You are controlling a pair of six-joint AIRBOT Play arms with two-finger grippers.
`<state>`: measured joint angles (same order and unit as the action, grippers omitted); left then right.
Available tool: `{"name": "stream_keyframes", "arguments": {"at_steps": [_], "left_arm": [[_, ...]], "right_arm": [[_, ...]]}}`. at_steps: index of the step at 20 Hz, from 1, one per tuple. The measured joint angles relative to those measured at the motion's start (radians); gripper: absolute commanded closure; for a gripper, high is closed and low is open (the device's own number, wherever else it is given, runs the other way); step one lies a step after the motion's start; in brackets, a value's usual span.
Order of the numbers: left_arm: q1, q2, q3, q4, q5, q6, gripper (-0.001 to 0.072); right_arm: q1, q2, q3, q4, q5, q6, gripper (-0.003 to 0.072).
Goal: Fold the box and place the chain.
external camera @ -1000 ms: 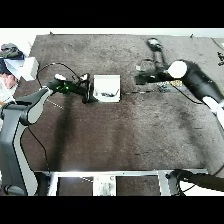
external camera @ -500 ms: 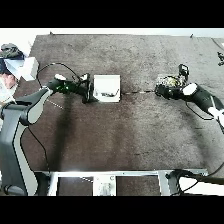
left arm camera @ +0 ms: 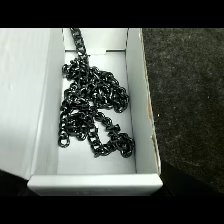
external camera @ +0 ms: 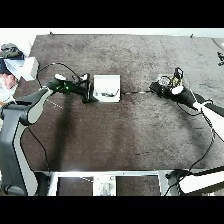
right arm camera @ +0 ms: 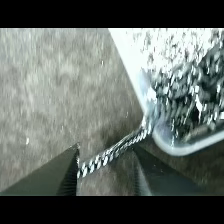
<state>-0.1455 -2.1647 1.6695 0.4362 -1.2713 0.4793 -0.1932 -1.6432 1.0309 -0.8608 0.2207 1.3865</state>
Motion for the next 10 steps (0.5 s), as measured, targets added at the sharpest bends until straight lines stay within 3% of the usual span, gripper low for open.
{"name": "stream_keyframes", "arguments": {"at_steps": [3, 6, 10], "left_arm": [[0.0, 0.0, 0.0, 0.0, 0.0, 0.0, 0.0294], [0.0, 0.0, 0.0, 0.0, 0.0, 0.0, 0.0294], [0.0, 0.0, 0.0, 0.0, 0.0, 0.0, 0.0294]], "right_arm": [[0.002, -0.023, 0.018, 0.021, -0.006, 0.003, 0.0697], [0.022, 0.014, 0.025, 0.031, 0.029, -0.016, 0.0697], [0.102, 0.18, 0.029, 0.035, 0.092, -0.092, 0.0696]]}}
